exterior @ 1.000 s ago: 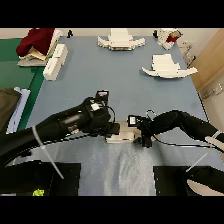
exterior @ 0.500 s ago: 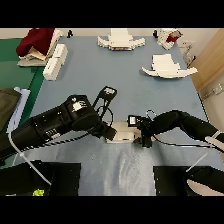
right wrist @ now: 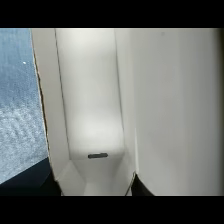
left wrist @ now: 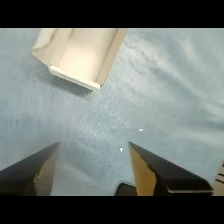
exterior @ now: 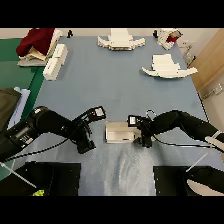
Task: Fold the box.
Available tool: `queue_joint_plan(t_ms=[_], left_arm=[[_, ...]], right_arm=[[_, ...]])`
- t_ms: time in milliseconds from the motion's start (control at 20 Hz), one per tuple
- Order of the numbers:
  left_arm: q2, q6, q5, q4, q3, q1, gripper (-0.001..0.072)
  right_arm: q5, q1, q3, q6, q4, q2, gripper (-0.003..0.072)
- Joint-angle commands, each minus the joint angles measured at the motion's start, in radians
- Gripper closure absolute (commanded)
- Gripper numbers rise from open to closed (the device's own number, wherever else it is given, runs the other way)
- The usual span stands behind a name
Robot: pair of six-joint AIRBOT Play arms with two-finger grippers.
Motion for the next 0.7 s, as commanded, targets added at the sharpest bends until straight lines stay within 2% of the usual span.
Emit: queue_joint_plan(t_ms=[0,100,200,400,650], left_arm=[[0.002,0.514,0.172,-0.232,-0.160,0.173,0.0016],[-0.041,0.707,0.303,-0.342,-0.217,0.182,0.0016],[-0.106,0.880,0.370,-0.481,-0.235,0.181,0.0016],[-0.232,1.106,0.376,-0.654,-0.233,0.181,0.0015],[-0.283,1.135,0.444,-0.731,-0.225,0.128,0.0016]], right_arm=[[0.000,0.001,0.001,0.000,0.000,0.000,0.0187],[0.000,0.001,0.001,0.000,0.000,0.000,0.0187],[0.000,0.001,0.001,0.000,0.000,0.000,0.0187],[0.000,0.001,0.001,0.000,0.000,0.000,0.0187],[0.000,0.001,0.001,0.000,0.000,0.000,0.0187]])
